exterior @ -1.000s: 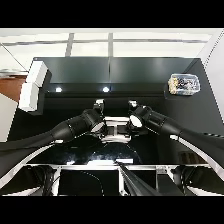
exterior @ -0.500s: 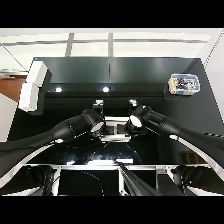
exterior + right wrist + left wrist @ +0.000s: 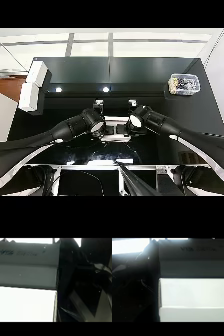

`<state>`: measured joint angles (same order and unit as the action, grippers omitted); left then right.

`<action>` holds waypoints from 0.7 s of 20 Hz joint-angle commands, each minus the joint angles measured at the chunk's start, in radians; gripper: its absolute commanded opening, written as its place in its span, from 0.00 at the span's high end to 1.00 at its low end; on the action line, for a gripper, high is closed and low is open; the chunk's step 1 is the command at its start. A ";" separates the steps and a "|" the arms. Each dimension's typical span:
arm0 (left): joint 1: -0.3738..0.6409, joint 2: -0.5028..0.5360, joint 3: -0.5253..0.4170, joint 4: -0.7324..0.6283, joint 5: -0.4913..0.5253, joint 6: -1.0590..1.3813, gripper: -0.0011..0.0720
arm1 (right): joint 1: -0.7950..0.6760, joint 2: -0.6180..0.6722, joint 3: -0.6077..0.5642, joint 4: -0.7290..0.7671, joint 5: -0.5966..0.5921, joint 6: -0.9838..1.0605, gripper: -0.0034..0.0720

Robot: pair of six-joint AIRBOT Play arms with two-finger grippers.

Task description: Fold the box and place the chain.

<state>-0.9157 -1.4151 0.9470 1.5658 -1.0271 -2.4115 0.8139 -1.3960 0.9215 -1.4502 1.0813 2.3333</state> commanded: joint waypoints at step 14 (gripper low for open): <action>0.000 0.000 0.000 -0.003 -0.004 -0.001 0.95 | 0.001 -0.023 0.053 -0.043 0.076 0.000 0.70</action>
<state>-0.9161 -1.4151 0.9470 1.5623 -1.0275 -2.4142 0.8139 -1.4067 0.9718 -1.4883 1.1297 2.3333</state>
